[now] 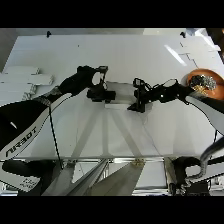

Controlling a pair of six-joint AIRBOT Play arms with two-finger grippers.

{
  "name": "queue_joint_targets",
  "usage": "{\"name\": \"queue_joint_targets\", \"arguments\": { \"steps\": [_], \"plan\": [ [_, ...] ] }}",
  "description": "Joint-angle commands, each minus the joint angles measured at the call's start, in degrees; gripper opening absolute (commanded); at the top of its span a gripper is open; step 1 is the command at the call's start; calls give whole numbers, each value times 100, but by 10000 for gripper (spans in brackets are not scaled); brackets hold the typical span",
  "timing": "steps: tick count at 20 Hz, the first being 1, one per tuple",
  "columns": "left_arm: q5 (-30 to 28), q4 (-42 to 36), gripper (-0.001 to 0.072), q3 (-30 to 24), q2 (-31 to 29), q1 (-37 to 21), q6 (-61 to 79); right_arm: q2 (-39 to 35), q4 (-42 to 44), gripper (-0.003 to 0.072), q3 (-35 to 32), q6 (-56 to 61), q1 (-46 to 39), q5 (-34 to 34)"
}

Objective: Fold the box and place the chain.

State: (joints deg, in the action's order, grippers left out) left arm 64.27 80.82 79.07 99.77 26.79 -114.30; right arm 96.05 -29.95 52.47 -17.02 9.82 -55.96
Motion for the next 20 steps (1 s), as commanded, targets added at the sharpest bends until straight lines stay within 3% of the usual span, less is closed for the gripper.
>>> {"name": "queue_joint_targets", "arguments": {
  "steps": [1, 4, 6, 13, 14, 16, 17, 20],
  "plan": [
    [85, 136, 390, 11, 92, 120, -433, -4, 2, 496, -2, 0, 4, 0],
    [131, 157, 184, 11, 114, 129, -380, -4, 0, 496, -2, 2, 4, 0],
    [155, 107, 6, 13, 111, 129, -46, -4, 0, 496, -2, 2, 4, 0],
    [153, 63, 32, 11, 68, 127, 7, -4, 0, 496, -2, 0, 4, 0],
    [129, 63, 99, 11, 17, 122, 7, -4, 0, 496, -2, 2, 4, 0],
    [46, 68, 317, 11, -129, 92, 9, -4, 0, 496, -2, 0, 4, 0],
    [35, 57, 354, 11, -227, 55, 9, -4, 0, 496, -2, 2, 4, -2],
    [116, 26, 353, 11, -575, -120, 243, -4, 2, 496, -2, 0, 4, -2]
  ]
}}
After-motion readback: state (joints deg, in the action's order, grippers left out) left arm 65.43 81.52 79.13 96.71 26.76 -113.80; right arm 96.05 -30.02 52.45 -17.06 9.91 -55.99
